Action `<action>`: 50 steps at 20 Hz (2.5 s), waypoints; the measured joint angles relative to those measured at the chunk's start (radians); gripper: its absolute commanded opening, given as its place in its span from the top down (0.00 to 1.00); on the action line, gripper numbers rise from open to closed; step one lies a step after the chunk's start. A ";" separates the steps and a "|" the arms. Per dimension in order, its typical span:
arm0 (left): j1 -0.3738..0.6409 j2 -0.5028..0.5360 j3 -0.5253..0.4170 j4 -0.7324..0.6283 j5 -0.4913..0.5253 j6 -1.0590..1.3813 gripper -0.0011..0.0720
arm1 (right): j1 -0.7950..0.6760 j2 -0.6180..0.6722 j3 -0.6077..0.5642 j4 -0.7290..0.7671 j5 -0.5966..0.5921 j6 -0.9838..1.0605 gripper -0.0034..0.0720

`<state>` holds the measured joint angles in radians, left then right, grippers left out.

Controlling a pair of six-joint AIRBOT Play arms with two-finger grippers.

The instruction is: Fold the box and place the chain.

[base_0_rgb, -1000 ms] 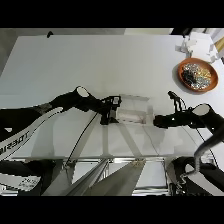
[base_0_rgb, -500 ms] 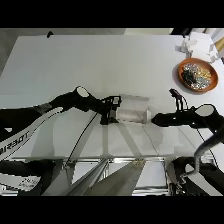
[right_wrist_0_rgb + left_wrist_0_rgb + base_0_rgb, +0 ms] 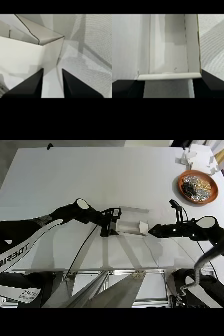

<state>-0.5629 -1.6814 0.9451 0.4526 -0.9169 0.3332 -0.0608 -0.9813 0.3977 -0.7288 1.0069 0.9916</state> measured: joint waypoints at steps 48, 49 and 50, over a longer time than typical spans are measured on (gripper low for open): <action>0.000 0.000 0.000 0.000 0.000 -0.001 0.70 | 0.577 -0.151 0.307 -0.673 -0.051 1.073 0.48; 0.000 0.000 0.000 0.000 0.000 -0.001 0.70 | 0.580 -0.163 0.312 -0.687 -0.043 1.108 0.48; 0.000 0.000 0.000 0.000 0.000 0.000 0.70 | 0.584 -0.174 0.317 -0.698 -0.033 1.139 0.48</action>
<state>-0.5629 -1.6814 0.9451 0.4526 -0.9165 0.3328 0.5232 -1.1553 0.7151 -1.4269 0.9741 2.1304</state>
